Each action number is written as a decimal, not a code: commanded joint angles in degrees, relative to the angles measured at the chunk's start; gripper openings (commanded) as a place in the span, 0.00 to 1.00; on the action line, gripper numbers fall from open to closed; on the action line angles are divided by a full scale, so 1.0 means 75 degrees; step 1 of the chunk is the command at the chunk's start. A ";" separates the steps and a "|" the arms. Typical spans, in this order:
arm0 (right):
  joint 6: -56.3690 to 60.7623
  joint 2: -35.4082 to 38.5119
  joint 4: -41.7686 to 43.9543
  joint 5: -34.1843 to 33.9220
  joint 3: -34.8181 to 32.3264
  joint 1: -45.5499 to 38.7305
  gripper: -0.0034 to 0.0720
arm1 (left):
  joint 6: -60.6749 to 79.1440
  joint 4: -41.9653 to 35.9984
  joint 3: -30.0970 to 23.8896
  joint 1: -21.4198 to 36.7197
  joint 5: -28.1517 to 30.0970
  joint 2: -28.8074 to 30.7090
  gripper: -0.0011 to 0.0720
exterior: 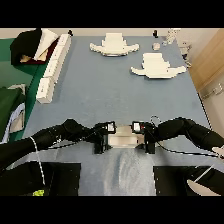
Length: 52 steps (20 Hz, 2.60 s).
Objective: Fold the box.
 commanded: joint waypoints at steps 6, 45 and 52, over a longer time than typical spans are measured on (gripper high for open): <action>-0.0009 0.0003 0.0000 0.0000 -0.0003 0.0006 0.72 | 0.0012 0.0023 0.0006 -0.0003 -0.0070 -0.0003 0.81; -0.0012 0.0003 0.0000 0.0000 -0.0003 0.0006 0.72 | -0.1553 0.1139 0.0102 -0.0382 0.0303 0.0108 0.97; -0.0012 0.0003 0.0003 0.0000 -0.0003 0.0006 0.72 | -0.1512 0.1128 0.0102 -0.0391 0.0300 0.0105 0.97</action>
